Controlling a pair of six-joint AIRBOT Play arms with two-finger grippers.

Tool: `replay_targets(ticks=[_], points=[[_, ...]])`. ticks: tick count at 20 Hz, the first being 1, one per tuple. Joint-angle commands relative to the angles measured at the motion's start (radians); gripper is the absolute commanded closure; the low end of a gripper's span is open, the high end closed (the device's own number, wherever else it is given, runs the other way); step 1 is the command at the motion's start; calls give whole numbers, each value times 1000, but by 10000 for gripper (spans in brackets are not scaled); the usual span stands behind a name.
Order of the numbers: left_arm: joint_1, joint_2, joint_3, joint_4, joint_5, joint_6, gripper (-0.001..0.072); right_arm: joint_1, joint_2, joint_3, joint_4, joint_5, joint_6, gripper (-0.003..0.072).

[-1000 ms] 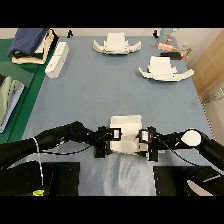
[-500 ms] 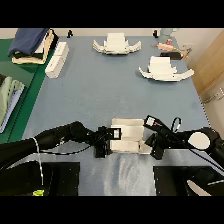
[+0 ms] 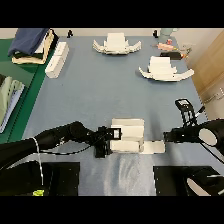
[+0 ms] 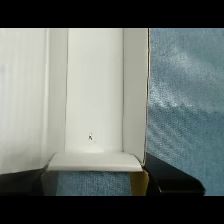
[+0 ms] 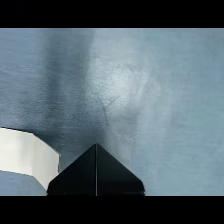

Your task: Fold the box.

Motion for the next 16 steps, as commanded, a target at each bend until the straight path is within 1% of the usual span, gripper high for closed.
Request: replay_targets(ticks=[1, 3, 5, 6, 8, 10, 14, 15, 16], points=[[0, 0, 0, 0, 0, 0, 304, -32, -81, -28, 64, 22, 105, 685], [0, 0, 0, 0, 0, 0, 304, -32, -143, -73, 179, -36, 43, 686], [0, 0, 0, 0, 0, 0, 304, -32, -182, -92, 356, -77, -71, 686], [0, 0, 0, 0, 0, 0, 304, -32, -185, -92, 438, -87, -123, 686], [0, 0, 0, 0, 0, 0, 304, -32, -171, -92, 531, -101, -177, 686], [0, 0, 0, 0, 0, 0, 304, -32, -148, -92, 557, -100, -201, 686], [0, 0, 0, 0, 0, 0, 304, -32, -89, -91, 562, -100, -216, 684], [0, 0, 0, 0, 0, 0, 304, -32, -73, -91, 562, -100, -216, 670], [0, 0, 0, 0, 0, 0, 304, -32, -59, -91, 562, -100, -216, 599]])
